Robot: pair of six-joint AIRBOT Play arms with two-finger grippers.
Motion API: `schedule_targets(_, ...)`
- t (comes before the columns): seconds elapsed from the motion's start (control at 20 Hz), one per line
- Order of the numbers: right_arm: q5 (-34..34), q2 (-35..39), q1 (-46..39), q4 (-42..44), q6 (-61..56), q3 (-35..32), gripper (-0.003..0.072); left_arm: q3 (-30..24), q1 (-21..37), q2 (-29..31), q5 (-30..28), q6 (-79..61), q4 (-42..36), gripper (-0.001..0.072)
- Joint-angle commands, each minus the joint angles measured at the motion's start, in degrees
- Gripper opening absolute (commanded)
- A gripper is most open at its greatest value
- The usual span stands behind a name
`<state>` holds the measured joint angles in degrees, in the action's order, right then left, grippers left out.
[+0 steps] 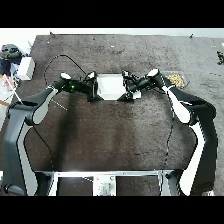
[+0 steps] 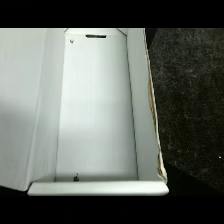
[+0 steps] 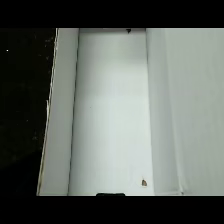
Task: Fold the box and place the chain.
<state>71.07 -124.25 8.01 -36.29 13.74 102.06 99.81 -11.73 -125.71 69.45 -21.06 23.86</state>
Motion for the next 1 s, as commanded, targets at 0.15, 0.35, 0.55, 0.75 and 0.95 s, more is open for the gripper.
schedule_targets(0.15,0.2,0.52,-1.36,0.04,-0.33,0.07,0.072,0.07,0.07,0.0,0.0,0.0,0.04,0.0408)
schedule_targets(0.35,0.28,1.75,-1.77,-2.58,-0.55,0.07,0.072,0.07,0.07,0.0,0.0,0.0,0.04,0.0408)
schedule_targets(0.55,0.33,3.61,-2.89,-6.1,-3.04,0.07,0.072,0.07,0.07,0.0,0.0,0.0,0.04,0.0408)
schedule_targets(0.75,1.88,6.91,-4.7,-7.48,-5.29,0.07,0.072,0.07,0.04,0.0,0.0,0.0,0.04,0.0408)
schedule_targets(0.95,6.62,11.41,-5.6,-7.3,-9.92,0.07,0.054,0.07,0.04,0.0,0.0,0.0,0.04,0.0408)
